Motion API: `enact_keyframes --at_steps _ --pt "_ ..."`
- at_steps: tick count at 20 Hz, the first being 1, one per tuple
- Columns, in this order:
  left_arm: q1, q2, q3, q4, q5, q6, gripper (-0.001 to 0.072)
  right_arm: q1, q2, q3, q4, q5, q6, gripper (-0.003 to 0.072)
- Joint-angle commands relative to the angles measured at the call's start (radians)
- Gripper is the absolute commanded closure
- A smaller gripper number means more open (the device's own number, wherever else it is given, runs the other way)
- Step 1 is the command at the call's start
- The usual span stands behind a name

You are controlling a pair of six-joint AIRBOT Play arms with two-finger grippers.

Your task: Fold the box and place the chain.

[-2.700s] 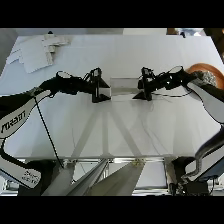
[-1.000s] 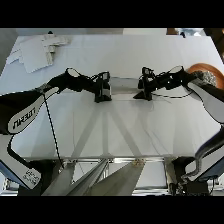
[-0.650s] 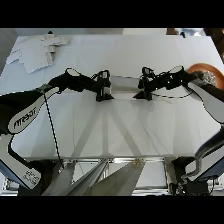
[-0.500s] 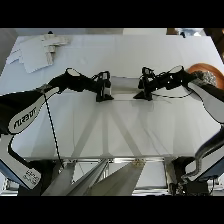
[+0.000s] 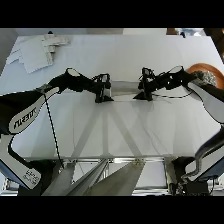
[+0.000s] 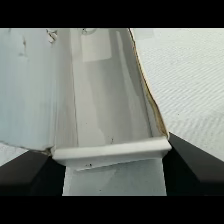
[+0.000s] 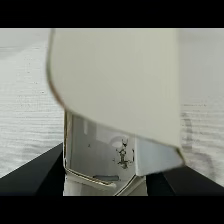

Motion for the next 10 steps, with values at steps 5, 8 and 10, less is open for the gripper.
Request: enact_keyframes --at_steps 5,8,10 --pt "0.002 0.000 0.000 -0.012 0.002 -0.002 0.0691 0.000 0.000 0.001 0.002 -0.005 0.002 0.0285" --pt "0.002 0.000 0.000 -0.031 0.029 -0.023 0.0502 0.000 0.000 0.000 0.002 -0.005 0.002 0.0285" --pt "0.002 0.000 0.000 -0.050 0.060 -0.055 0.0412 0.000 0.000 0.001 0.002 -0.005 0.002 0.0285"
